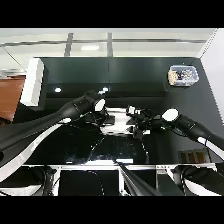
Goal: Fold the box and place the chain.
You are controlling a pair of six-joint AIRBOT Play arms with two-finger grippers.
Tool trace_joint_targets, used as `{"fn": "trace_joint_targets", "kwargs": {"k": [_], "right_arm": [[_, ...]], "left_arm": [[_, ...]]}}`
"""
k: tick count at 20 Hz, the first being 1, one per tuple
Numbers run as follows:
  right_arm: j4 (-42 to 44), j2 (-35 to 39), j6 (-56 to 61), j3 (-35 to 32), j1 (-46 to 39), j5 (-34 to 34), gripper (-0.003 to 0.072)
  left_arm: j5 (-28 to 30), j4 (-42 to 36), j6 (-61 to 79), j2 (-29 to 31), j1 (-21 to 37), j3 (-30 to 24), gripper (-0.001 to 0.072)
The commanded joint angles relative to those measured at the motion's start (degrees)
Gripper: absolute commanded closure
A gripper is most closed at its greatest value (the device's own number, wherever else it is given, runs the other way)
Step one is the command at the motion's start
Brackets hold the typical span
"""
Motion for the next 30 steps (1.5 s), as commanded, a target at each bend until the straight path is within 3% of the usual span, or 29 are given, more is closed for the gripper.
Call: {"fn": "trace_joint_targets", "kwargs": {"k": [1,2,6,9,12,16,19,25,29,30], "right_arm": [[0.48,-0.11,0.2,-0.02,0.02,0.7,0.0563],[0.44,0.07,0.83,0.0,-0.15,0.87,0.0675],[-3.37,3.56,19.69,1.01,-5.05,2.03,0.0675],[-11.89,8.02,34.47,3.45,-15.47,11.43,0.0675],[-14.56,9.14,46.38,3.93,-28.59,19.34,0.0675],[-15.96,8.96,62.73,-2.34,-37.59,12.74,0.0675],[-9.53,5.81,64.57,-6.43,-35.85,10.86,0.0675],[7.82,-5.01,58.64,-5.92,-23.58,13.9,0.0675],[6.86,-6.19,57.72,-1.57,-19.04,15.1,0.0674],[5.84,-6.19,57.75,0.48,-19.04,17.05,0.0598]], "left_arm": [[0.0,0.07,-0.11,-0.02,0.04,0.04,0.0684],[0.0,0.07,-0.15,-0.02,0.04,0.04,0.0684],[-1.57,0.46,-4.83,-0.02,0.04,0.07,0.0687],[-2.56,0.7,-8.04,-0.02,0.04,0.07,0.0687],[-2.56,0.79,-8.07,-0.02,0.04,0.04,0.0685],[-2.69,0.74,-8.07,-0.02,0.04,0.04,0.0684],[-2.8,0.74,-8.07,-0.02,0.04,0.04,0.0684],[-2.69,0.72,-8.07,-0.02,0.04,0.04,0.0684],[-2.51,0.72,-8.07,-0.02,0.04,0.04,0.0684],[-2.51,0.72,-8.07,-0.02,0.04,0.04,0.0684]]}}
